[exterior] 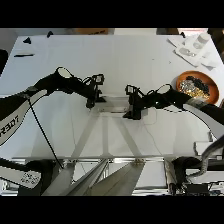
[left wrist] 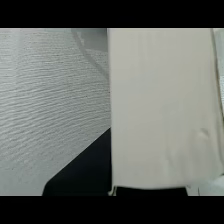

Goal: Fold the box and place the chain.

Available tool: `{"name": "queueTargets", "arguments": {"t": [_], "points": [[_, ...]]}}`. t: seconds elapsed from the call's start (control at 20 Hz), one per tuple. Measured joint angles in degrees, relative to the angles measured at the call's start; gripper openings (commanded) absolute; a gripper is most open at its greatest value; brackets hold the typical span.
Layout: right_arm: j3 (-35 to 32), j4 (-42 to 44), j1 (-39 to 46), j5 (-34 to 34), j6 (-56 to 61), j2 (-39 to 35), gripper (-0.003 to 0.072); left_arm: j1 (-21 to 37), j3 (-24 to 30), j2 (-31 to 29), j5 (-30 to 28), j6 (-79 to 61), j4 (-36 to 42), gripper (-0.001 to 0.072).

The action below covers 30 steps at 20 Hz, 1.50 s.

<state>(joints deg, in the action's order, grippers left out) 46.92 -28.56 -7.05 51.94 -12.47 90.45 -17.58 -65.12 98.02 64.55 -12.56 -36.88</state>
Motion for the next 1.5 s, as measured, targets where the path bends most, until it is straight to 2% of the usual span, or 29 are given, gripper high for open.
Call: {"name": "queueTargets", "arguments": {"t": [0.2,0.3,0.5,0.6,1.5], "points": [[0.0,0.1,0.0,0.0,0.0,0.0,0.0690,0.0,0.0,0.0,0.0,0.0,0.0,0.0014],[0.0,0.1,0.0,0.0,0.0,0.0,0.0644,0.0,0.0,0.0,0.0,0.0,0.0,0.0014],[0.0,0.1,0.0,-0.1,-0.1,0.0,0.0635,0.0,0.0,0.0,0.0,0.0,0.0,0.0014],[0.0,0.0,0.0,-0.2,-0.1,0.0,0.0515,0.0,0.0,0.0,0.0,0.0,0.0,0.0014],[0.0,-0.1,0.0,-0.3,-0.1,0.0,0.0520,0.0,0.0,0.0,0.0,0.0,0.0,0.0014]]}}
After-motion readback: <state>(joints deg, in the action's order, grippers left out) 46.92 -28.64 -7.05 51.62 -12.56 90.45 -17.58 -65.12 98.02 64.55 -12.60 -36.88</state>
